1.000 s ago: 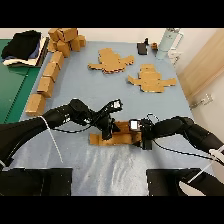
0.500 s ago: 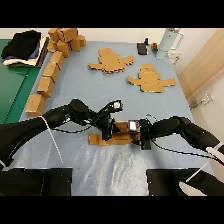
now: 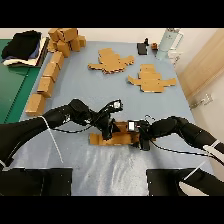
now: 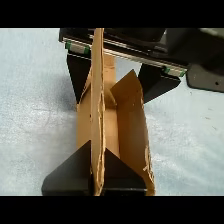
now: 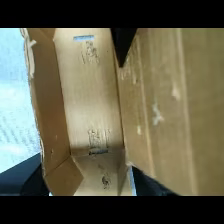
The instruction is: Fold the box.
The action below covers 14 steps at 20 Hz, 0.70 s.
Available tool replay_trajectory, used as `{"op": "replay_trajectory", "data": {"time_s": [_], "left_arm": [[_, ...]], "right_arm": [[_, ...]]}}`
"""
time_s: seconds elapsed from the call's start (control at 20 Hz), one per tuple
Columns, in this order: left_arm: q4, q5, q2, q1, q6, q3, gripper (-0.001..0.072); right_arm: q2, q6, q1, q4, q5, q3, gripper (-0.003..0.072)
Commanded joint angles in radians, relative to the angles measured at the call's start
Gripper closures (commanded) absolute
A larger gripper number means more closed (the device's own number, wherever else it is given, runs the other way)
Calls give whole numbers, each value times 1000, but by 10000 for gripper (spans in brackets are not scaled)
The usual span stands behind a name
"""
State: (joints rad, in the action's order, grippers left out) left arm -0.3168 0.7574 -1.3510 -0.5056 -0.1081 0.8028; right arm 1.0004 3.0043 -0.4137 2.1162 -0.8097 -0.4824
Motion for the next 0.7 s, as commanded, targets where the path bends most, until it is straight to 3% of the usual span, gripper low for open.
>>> {"op": "replay_trajectory", "data": {"time_s": [0.0,0.25,0.3,0.4,0.65], "left_arm": [[-2,4,-1,0,0,0,693],[-2,4,-1,0,0,0,694],[-2,4,-1,0,0,0,694],[-2,4,-1,0,0,0,693],[-2,4,-1,0,0,0,693]], "right_arm": [[10,0,0,2,9,0,-34],[12,0,0,2,15,0,-10],[17,0,0,2,15,0,50],[27,0,0,2,15,0,98],[28,0,0,5,15,0,118]]}}
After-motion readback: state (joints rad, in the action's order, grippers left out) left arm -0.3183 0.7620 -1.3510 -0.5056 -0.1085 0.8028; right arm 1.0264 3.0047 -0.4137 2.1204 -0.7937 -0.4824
